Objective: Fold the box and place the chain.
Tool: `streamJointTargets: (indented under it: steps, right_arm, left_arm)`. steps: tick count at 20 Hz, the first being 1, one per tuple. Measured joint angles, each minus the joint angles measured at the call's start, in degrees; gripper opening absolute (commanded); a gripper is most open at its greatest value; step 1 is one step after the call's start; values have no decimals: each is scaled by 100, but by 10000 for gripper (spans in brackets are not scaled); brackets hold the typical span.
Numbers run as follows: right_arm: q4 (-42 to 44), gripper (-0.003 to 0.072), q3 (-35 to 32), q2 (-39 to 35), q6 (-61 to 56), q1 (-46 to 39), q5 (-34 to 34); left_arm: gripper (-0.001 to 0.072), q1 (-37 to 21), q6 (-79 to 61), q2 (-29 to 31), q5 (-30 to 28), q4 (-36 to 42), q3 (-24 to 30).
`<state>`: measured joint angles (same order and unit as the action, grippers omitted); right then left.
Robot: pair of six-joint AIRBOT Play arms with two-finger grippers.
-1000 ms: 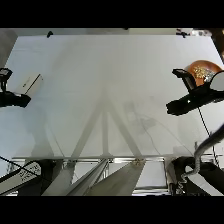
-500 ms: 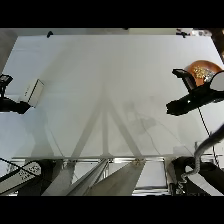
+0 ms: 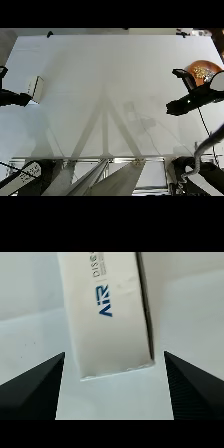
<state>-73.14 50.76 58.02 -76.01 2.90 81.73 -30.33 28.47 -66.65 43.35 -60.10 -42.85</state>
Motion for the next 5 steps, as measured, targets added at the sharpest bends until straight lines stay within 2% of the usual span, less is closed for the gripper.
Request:
streamJointTargets:
  steps: [5]
  right_arm:
    - [2, 63, 0, 0, 0, 0, 0]
  left_arm:
    - [704, 564, -17, 57, -11, 90, 0]
